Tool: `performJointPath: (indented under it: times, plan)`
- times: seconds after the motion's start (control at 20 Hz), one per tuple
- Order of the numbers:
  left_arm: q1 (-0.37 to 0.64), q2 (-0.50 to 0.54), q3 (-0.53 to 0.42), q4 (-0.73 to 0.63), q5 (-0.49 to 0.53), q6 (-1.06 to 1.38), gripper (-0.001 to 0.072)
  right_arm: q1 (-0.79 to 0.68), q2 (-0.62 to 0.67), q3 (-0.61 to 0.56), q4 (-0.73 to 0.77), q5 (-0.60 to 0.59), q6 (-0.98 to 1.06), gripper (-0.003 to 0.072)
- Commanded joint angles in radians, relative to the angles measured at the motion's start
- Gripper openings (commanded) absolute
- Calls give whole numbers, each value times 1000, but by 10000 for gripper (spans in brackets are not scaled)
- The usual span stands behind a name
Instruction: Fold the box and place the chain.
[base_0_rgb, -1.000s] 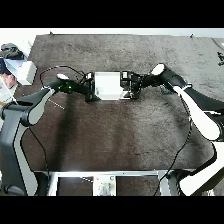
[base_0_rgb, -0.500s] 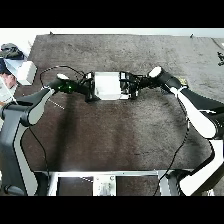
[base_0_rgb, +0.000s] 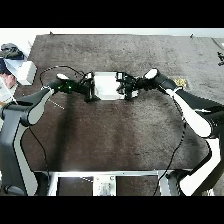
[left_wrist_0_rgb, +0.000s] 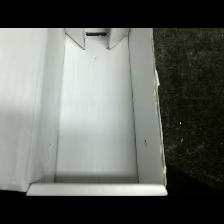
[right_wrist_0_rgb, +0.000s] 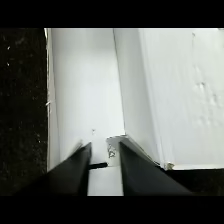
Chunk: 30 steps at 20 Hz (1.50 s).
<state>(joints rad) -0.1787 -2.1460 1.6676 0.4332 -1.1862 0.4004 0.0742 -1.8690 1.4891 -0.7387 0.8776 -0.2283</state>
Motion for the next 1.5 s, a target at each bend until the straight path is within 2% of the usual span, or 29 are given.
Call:
performJointPath:
  times: [0.0,0.1,0.15,0.2,0.35,0.45,0.5,0.55,0.7,0.75,0.8,1.0,1.15,1.25,1.3,1.45]
  plan:
    - [0,0,0,0,0,0,340,2,-5,0,25,-3,-13,295]
    - [0,0,0,0,0,0,340,2,-5,0,29,-2,-23,296]
    - [0,0,0,0,0,0,340,2,-5,0,29,-2,-29,360]
    - [0,0,0,0,1,0,340,2,-5,0,29,5,-42,558]
    - [0,0,1,0,0,0,340,2,-5,0,27,20,-45,595]
    - [0,0,0,0,0,0,340,2,-5,0,25,19,-45,593]
    - [0,0,1,0,0,0,340,1,-4,0,25,19,-44,547]
    - [0,0,0,0,0,0,340,0,-4,0,24,19,-38,533]
    - [0,0,0,0,0,0,340,-14,9,2,-53,20,76,245]
    - [0,0,0,0,0,0,340,-21,20,2,-103,21,146,192]
    - [0,0,0,0,0,0,340,-34,34,2,-148,25,209,165]
    - [0,0,0,0,0,0,340,-81,117,2,-193,74,380,164]
    - [0,0,0,0,0,0,340,-132,176,2,-193,74,679,163]
    - [0,0,1,0,0,0,340,-184,186,2,-187,74,891,-7]
    - [0,0,0,0,0,0,340,-216,179,1,-185,84,1005,-7]
    - [0,0,0,0,0,0,340,-290,141,0,-177,160,1150,-7]
